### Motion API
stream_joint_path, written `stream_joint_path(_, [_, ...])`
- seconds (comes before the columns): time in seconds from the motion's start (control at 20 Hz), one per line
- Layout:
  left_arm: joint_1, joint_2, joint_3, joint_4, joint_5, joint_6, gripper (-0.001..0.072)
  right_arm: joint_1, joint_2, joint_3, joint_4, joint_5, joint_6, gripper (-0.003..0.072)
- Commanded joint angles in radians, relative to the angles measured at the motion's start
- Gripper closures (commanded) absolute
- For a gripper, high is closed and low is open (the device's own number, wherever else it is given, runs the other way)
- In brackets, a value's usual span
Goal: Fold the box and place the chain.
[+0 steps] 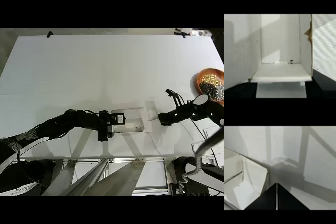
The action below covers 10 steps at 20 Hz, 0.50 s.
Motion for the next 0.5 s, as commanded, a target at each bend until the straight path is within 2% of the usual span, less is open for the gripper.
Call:
stream_joint_path(0.0, [0.000, 0.000, 0.001, 0.000, 0.000, 0.000, 0.0696, 0.086, -0.003, -0.005, 0.014, -0.037, -0.007, 0.0678])
stream_joint_path(0.15, [0.000, 0.000, 0.001, 0.000, 0.000, 0.000, 0.0696, 0.126, -0.003, -0.005, 0.014, -0.021, 0.000, 0.0679])
stream_joint_path(0.35, [0.000, 0.000, 0.001, 0.000, 0.000, 0.000, 0.0696, 0.126, 0.005, -0.004, 0.017, 0.099, -0.003, 0.0674])
stream_joint_path(0.4, [0.000, 0.000, 0.001, 0.000, 0.000, 0.000, 0.0696, 0.126, 0.012, -0.004, 0.019, 0.118, 0.000, 0.0614])
stream_joint_path(0.45, [0.000, 0.000, 0.001, 0.000, 0.000, 0.000, 0.0696, 0.125, 0.019, -0.004, 0.021, 0.135, 0.011, 0.0512])
